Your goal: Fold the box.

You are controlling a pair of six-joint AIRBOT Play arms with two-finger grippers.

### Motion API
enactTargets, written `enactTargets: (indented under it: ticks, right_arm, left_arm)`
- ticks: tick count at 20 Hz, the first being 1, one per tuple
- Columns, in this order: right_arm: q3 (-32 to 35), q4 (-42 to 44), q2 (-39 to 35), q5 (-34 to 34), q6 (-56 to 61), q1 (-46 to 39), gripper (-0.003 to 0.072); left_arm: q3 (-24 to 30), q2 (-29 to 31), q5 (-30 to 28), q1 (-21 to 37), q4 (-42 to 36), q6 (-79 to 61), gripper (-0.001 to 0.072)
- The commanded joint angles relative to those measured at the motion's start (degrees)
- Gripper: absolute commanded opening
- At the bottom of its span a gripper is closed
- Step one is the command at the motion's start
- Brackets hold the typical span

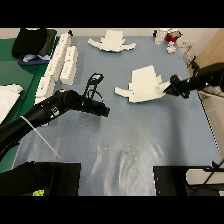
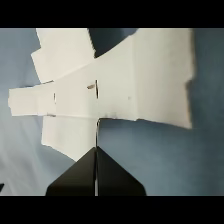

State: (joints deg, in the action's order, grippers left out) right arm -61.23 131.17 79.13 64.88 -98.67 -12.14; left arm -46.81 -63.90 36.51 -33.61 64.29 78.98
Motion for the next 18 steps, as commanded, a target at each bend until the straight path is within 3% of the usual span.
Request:
enactTargets:
  ticks: [1, 4, 8, 9, 10, 11, 14, 16, 18]
  right_arm:
    - [20.4, 0.3, -15.1, -2.7, -0.7, 4.8, 0.0003]
    - [29.6, 0.3, -23.6, -6.2, 3.1, 9.9, 0.0003]
    - [32.7, 0.1, -27.3, -9.9, 5.0, 12.9, 0.0023]
    - [32.7, -0.1, -27.3, -10.0, 5.7, 12.8, 0.0141]
    - [32.7, -0.9, -27.3, -9.9, 6.3, 12.8, 0.0401]
    - [32.4, -1.7, -27.3, -9.5, 6.5, 12.8, 0.0555]
    - [28.9, -6.6, -27.3, -6.0, 7.0, 12.8, 0.0566]
    - [24.7, -14.6, -27.3, -4.3, 11.8, 11.7, 0.0565]
    - [20.3, -25.7, -26.8, -2.3, 20.2, 8.8, 0.05]
  left_arm:
    - [0.0, 0.0, 0.0, 0.0, 0.0, 0.0, 0.0014]
    - [0.0, 0.0, 0.0, 0.0, 0.0, 0.0, 0.0014]
    - [0.0, 0.0, 0.0, 0.0, 0.0, 0.0, 0.0014]
    - [0.0, 0.0, 0.0, 0.0, 0.0, 0.0, 0.0014]
    - [0.0, 0.0, 0.0, 0.0, 0.0, 0.0, 0.0014]
    - [0.0, 0.0, 0.0, 0.0, 0.0, 0.0, 0.0014]
    - [0.0, 0.0, 0.0, 0.0, 0.0, 0.0, 0.0014]
    - [0.0, 0.0, 0.0, 0.0, 0.0, 0.0, 0.0014]
    - [0.0, 0.0, 0.0, 0.0, 0.0, 0.0, 0.0014]
